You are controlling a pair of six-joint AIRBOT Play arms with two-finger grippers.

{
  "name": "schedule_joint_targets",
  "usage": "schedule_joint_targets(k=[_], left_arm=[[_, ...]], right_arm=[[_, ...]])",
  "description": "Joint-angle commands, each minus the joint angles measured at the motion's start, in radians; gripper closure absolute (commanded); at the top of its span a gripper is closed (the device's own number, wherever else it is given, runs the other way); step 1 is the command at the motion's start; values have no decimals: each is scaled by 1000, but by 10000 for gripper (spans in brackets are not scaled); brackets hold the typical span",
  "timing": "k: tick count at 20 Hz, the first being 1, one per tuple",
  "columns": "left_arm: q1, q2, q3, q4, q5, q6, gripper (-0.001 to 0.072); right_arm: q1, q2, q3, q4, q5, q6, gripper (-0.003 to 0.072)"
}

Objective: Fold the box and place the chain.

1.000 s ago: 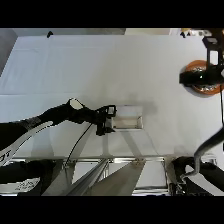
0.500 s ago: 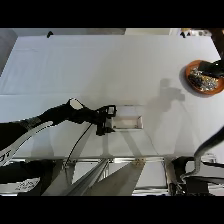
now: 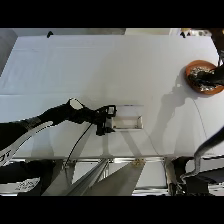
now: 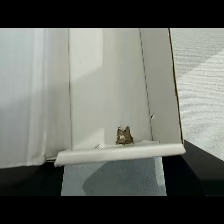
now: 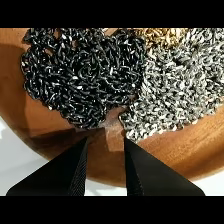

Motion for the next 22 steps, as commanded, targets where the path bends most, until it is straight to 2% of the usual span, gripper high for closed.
schedule_joint_targets(k=[1, 9, 10, 12, 13, 18, 22], left_arm=[[0, 1, 0, 0, 0, 0, 538], [0, 1, 0, 0, 0, 0, 538], [0, 1, 0, 0, 0, 0, 538], [0, 1, 0, 0, 0, 0, 538], [0, 1, 0, 0, 0, 0, 538], [0, 1, 0, 0, 0, 0, 538], [0, 1, 0, 0, 0, 0, 538]], right_arm=[[-3, -19, 1, 2, -23, -5, 447], [-3, -65, 2, 8, -95, 21, 473], [-3, -68, 2, 10, -97, 21, 522], [-3, -72, 2, 10, -97, 22, 546], [-3, -73, 2, 11, -96, 22, 660], [-3, -51, 2, 10, -53, 13, 670], [-3, 69, 2, 6, -46, -18, 671]])
